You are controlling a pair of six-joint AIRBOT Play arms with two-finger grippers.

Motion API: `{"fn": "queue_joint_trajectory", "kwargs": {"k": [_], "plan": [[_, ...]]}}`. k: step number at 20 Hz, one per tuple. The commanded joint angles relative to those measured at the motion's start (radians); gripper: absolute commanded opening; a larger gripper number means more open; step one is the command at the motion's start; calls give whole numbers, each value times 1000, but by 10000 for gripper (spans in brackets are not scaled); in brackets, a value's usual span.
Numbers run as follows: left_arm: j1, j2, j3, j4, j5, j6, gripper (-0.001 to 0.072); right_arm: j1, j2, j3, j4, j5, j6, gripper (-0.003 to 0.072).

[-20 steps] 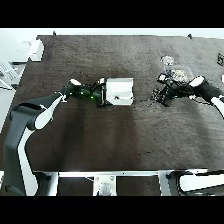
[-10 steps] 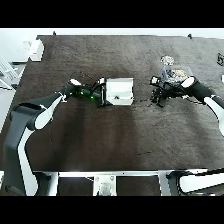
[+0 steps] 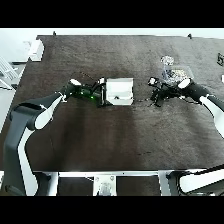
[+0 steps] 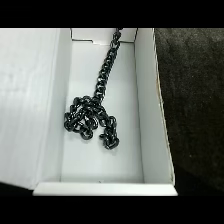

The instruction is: Fold the box and place the chain.

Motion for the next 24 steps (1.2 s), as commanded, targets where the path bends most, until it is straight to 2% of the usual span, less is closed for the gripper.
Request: {"fn": "queue_joint_trajectory", "kwargs": {"k": [1, 10, 13, 17, 24], "plan": [[0, 1, 1, 0, 0, 0, 473, 2, 25, 43, 15, -15, 93, 11], [0, 1, 1, 0, 0, 0, 473, 18, 351, 54, 253, 14, 108, 10], [0, 1, 1, 0, 0, 0, 473, 18, 438, 54, 272, 11, 131, 11], [0, 1, 1, 0, 0, 0, 473, 32, 517, 54, 411, 11, 129, 11], [0, 1, 1, 0, 0, 0, 474, 219, 572, 58, 441, -5, 140, 11]]}}
